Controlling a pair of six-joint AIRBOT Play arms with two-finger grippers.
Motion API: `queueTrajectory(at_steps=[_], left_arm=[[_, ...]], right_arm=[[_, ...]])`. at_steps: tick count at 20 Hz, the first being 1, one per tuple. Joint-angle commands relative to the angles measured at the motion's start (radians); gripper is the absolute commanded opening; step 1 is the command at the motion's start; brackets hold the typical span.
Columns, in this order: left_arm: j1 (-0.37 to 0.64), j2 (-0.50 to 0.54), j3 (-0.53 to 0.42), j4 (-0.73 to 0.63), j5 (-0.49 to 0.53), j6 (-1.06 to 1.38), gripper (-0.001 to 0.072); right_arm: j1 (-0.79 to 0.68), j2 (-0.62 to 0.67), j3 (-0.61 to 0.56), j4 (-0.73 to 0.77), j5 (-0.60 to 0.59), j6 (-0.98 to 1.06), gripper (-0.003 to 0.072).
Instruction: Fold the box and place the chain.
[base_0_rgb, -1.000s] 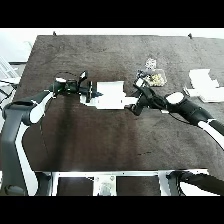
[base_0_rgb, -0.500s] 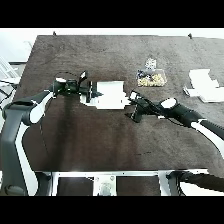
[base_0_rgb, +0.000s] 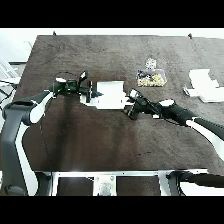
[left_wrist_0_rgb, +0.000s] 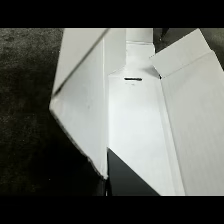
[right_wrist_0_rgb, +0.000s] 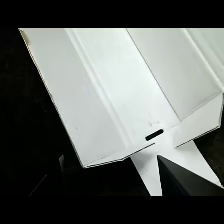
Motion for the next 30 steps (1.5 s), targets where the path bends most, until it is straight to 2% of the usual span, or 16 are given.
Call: queueTrajectory(at_steps=[1,11,14,26,30], left_arm=[[0.0,0.0,0.0,0.0,0.0,0.0,0.002],[0.0,0.0,0.0,0.0,0.001,0.0,0.002],[0.0,0.0,0.0,0.0,0.0,0.0,0.002],[0.0,0.0,0.0,0.0,0.0,0.0,0.002],[0.0,0.0,0.0,0.0,0.0,0.0,0.002]], right_arm=[[0.0,-0.017,0.026,0.04,0.0,-0.029,0.0695],[-0.02,-0.074,0.134,0.04,0.006,-0.082,0.0695],[-0.051,-0.117,0.177,0.035,0.096,-0.116,0.0695],[-0.105,-0.191,0.285,-0.09,0.191,-0.114,0.0695],[-0.147,-0.251,0.349,-0.137,0.315,-0.063,0.0695]])
